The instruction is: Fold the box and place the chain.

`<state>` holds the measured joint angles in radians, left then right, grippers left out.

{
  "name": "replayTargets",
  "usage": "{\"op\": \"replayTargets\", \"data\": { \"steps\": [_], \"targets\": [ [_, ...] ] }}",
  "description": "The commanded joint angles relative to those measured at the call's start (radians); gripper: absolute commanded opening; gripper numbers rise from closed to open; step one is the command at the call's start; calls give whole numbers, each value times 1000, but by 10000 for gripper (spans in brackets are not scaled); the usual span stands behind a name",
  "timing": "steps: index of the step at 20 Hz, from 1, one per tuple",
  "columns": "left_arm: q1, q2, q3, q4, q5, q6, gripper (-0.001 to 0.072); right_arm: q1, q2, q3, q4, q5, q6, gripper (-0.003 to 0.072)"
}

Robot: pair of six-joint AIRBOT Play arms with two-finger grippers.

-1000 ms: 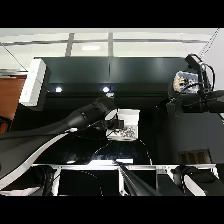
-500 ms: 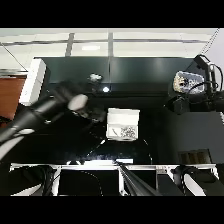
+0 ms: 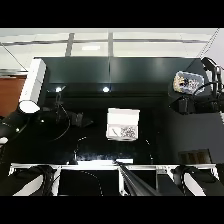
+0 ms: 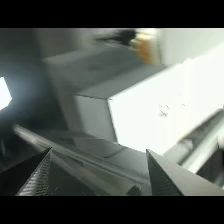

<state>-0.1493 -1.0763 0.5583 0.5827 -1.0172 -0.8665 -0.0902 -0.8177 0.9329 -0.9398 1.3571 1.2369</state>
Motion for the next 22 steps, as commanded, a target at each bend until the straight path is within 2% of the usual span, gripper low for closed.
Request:
{"op": "replayTargets", "data": {
  "steps": [1,3,5,8,11,13,17,22],
  "targets": [
    [0,-33,-78,-180,-31,502,713,-2,1,1,0,3,13,194],
    [-47,-43,-72,-130,-18,669,713,-2,1,1,0,1,14,195],
    [-98,-47,-64,-121,33,786,714,-2,1,1,0,2,25,196],
    [-209,-48,-39,-15,111,981,712,-2,1,1,0,2,39,195],
    [-318,-61,-2,92,211,1083,712,-2,1,1,0,2,40,195],
    [-342,-109,38,83,227,1108,711,-2,1,1,0,2,43,195],
    [-349,-224,101,-8,185,1106,712,-2,1,1,0,8,43,195],
    [-355,-253,103,-69,114,1094,711,-2,1,1,0,20,43,195]
  ]
}}
